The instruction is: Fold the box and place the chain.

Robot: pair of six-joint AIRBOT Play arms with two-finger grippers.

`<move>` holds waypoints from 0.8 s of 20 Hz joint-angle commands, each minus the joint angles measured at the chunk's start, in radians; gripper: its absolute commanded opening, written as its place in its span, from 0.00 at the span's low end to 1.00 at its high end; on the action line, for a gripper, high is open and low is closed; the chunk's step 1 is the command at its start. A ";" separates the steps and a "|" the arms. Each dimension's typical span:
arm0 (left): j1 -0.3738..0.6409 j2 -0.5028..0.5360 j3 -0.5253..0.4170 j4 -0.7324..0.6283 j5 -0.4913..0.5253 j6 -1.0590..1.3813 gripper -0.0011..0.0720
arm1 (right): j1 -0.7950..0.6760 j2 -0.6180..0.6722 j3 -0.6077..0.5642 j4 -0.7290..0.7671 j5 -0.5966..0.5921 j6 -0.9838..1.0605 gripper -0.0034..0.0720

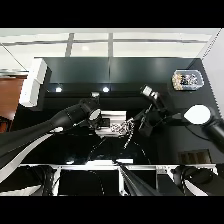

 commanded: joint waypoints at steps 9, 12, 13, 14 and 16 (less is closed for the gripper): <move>0.000 -0.001 0.000 -0.001 -0.001 0.001 0.06 | 0.001 0.025 0.232 0.316 0.077 0.159 0.07; 0.001 -0.001 0.000 -0.001 -0.001 0.001 0.06 | 0.001 0.025 0.292 0.316 0.068 0.174 0.07; 0.001 -0.001 0.000 -0.001 -0.001 0.001 0.06 | 0.001 0.025 0.298 0.317 0.061 0.179 0.07; 0.001 -0.001 0.000 -0.001 -0.001 0.000 0.06 | 0.001 0.025 0.299 0.316 0.055 0.182 0.07; 0.001 -0.001 0.000 -0.001 -0.001 0.000 0.06 | 0.001 0.024 0.299 0.303 0.059 0.182 0.07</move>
